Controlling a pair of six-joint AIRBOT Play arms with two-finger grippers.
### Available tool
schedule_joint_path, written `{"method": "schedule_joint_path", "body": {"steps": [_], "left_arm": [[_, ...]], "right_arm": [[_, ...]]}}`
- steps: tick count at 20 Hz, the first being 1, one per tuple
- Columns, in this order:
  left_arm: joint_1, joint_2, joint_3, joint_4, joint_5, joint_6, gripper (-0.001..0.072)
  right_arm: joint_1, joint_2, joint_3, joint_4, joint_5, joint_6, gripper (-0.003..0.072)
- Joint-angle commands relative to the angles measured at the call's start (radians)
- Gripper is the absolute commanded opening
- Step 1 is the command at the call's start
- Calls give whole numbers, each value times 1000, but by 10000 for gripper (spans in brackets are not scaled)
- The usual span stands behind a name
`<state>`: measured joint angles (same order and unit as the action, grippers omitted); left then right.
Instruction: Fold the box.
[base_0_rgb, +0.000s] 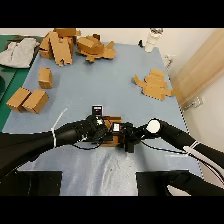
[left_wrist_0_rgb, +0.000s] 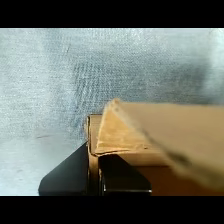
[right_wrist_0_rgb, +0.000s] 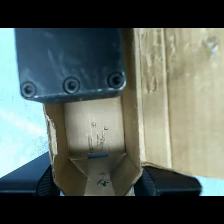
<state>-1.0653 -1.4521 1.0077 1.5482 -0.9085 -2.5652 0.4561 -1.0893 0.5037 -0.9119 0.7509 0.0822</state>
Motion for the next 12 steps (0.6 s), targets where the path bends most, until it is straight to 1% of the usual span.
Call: {"method": "schedule_joint_path", "body": {"steps": [1,5,6,7,8,12], "left_arm": [[-10,-7,1,-4,53,-17,12],[-14,-5,1,-34,53,-15,13],[-14,-5,1,-37,53,-13,108],[-14,-3,1,-39,52,-16,406],[-14,-1,2,-42,52,-24,528],[-13,2,15,-42,29,-25,528]], "right_arm": [[1,-1,1,0,0,-1,582],[1,-1,1,0,0,-1,582],[1,-1,1,0,0,-1,582],[1,-1,1,0,0,-1,582],[1,-1,1,0,0,-1,581],[1,-1,1,0,0,-1,582]]}}
